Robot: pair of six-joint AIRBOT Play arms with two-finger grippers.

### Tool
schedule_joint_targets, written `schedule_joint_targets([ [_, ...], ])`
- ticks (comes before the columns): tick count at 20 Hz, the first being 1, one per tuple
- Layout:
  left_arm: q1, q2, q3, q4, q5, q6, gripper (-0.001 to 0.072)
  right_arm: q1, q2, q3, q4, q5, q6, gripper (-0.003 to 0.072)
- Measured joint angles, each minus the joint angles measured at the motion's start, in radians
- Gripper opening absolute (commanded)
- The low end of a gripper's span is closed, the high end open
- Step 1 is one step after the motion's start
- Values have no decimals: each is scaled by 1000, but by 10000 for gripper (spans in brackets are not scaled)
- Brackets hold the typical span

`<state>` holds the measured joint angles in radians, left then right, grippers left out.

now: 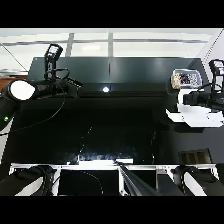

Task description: Fold the box and place the chain.

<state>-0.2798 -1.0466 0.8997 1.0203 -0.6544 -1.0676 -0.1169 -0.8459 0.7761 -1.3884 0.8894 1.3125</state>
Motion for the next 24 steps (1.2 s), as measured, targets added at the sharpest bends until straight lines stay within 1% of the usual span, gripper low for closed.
schedule_joint_targets([
  [12,0,-1,0,-8,2,0,27,0,0,0,5,-2,0,35],
  [14,0,-1,0,-12,10,0,26,0,0,0,17,-31,0,35],
  [15,0,-1,0,-12,14,0,30,0,0,0,28,-48,0,36],
  [16,0,-2,0,-13,19,0,79,0,0,0,42,-64,0,41],
  [17,0,-5,0,-13,24,2,388,0,0,0,56,-82,0,260],
  [18,0,-8,0,-14,35,2,709,0,0,0,70,-102,1,692],
  [19,0,-13,0,-14,45,1,706,0,0,0,78,-125,0,713],
  [24,-3,-26,0,-15,107,-10,706,-13,-16,-4,81,-236,13,711],
])
